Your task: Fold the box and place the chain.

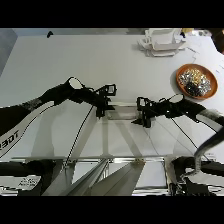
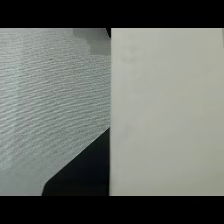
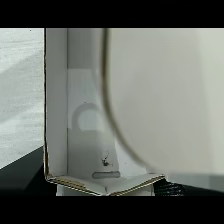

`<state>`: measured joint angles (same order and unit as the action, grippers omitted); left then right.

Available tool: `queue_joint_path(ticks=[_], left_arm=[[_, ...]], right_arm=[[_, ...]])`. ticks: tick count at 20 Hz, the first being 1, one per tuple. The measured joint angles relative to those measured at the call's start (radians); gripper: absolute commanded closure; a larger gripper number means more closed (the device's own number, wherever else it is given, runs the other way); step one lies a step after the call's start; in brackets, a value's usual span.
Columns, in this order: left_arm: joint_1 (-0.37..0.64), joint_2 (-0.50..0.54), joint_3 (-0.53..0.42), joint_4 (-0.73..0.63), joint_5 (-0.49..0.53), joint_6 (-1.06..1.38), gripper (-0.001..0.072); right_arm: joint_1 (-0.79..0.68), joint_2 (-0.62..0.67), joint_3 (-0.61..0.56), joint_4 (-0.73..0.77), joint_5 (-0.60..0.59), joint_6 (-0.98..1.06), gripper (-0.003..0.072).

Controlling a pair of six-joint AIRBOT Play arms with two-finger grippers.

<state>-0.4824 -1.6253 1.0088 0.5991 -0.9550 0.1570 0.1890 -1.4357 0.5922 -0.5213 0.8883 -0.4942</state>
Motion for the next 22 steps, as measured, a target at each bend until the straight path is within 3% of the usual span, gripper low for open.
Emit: queue_joint_path(ticks=[18,19,20,21,22], left_arm=[[0.000,0.000,0.000,0.000,0.000,-0.001,0.0681],[0.000,0.000,0.000,0.004,0.001,-0.003,0.0508],[0.000,0.000,-0.002,0.027,-0.003,-0.003,0.0281],[0.001,0.007,-0.001,0.018,-0.003,-0.003,0.0170],[0.001,0.017,0.000,0.003,-0.009,-0.008,0.0171]], right_arm=[[0.000,0.000,0.000,-0.002,0.015,0.000,0.0336],[0.000,0.000,0.000,-0.002,0.015,0.000,0.0336],[0.000,-0.001,0.000,-0.002,0.016,-0.001,0.0336],[0.000,-0.001,0.000,-0.003,0.018,-0.001,0.0336],[0.000,-0.001,0.000,-0.003,0.018,-0.002,0.0336]])
